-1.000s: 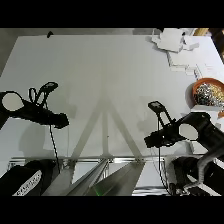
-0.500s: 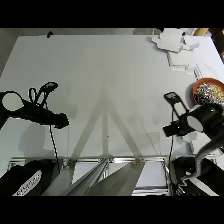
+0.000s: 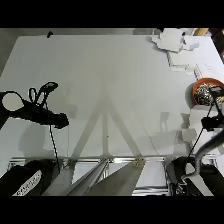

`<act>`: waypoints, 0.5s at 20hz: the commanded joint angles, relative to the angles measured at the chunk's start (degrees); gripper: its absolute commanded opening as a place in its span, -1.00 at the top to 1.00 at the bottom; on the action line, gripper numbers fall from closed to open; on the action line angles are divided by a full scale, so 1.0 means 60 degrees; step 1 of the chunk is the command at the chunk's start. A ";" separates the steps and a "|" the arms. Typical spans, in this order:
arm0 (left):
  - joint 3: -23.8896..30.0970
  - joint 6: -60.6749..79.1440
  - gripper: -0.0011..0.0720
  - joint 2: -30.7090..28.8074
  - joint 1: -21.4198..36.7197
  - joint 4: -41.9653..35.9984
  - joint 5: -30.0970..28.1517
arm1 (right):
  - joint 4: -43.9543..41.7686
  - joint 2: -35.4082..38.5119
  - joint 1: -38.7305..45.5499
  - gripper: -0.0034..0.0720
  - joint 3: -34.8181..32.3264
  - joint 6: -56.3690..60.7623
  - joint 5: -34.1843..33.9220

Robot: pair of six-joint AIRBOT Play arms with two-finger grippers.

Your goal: Fold the box and place the chain.

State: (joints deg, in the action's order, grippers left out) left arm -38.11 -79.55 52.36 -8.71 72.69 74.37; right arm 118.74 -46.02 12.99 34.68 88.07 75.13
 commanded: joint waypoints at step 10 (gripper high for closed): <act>0.0004 0.0004 -0.61 -0.0007 0.0007 0.0004 0.0000 | 0.0754 -0.2364 0.3818 -0.28 0.0015 -0.0484 -0.2379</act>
State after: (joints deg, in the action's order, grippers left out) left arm -38.11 -79.55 52.36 -8.71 72.69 74.37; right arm 121.73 -57.30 33.87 34.70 85.43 63.51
